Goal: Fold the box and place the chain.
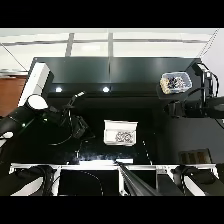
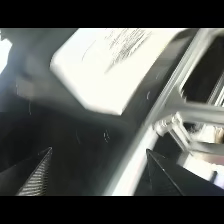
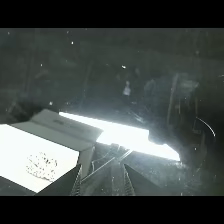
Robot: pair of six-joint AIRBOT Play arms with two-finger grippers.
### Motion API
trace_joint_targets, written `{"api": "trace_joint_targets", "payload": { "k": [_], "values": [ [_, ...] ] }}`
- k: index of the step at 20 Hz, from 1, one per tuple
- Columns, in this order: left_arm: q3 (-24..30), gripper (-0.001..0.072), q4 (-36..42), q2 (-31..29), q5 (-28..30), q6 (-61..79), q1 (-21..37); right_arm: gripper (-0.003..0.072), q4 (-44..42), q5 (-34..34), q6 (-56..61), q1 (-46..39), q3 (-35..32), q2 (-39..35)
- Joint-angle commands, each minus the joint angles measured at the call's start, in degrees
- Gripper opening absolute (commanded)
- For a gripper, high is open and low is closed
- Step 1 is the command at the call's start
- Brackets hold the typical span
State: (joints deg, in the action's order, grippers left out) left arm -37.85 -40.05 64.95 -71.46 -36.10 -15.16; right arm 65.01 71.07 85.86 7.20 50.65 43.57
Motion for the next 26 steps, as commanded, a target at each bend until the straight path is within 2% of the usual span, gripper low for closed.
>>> {"api": "trace_joint_targets", "payload": {
  "k": [1, 5, 6, 10, 13, 21, 26],
  "values": [
    [5.07, 0.0715, 5.68, 3.85, 5.84, 41.03, 0.76, 0.0329, 0.13, -0.35, 2.03, 0.02, 0.04, -0.07],
    [4.98, 0.0713, 1.62, 7.34, 18.64, 54.64, -7.13, 0.0329, 0.09, 0.33, 2.25, 0.02, 0.04, -0.07],
    [4.9, 0.0712, 1.6, 7.67, 20.13, 57.72, -8.87, 0.0329, 0.09, 0.33, 2.25, 0.02, 0.04, -0.07],
    [3.87, 0.0713, 2.32, 9.62, 18.64, 58.55, -10.73, 0.0329, 0.04, 0.31, 3.13, 0.02, 0.04, -0.07],
    [3.65, 0.0713, 6.91, 9.7, 18.49, 58.58, -10.36, 0.0329, 0.04, 0.31, 3.13, 0.02, 0.04, -0.07],
    [3.21, 0.0712, 9.42, 10.25, 17.33, 55.3, -10.64, 0.0329, 0.07, 0.31, 3.08, 0.02, 0.02, -0.07],
    [3.21, 0.0711, 9.27, 10.38, 17.33, 53.44, -13.07, 0.0329, 0.2, 0.28, 3.08, 0.02, 0.02, -0.07]
  ]
}}
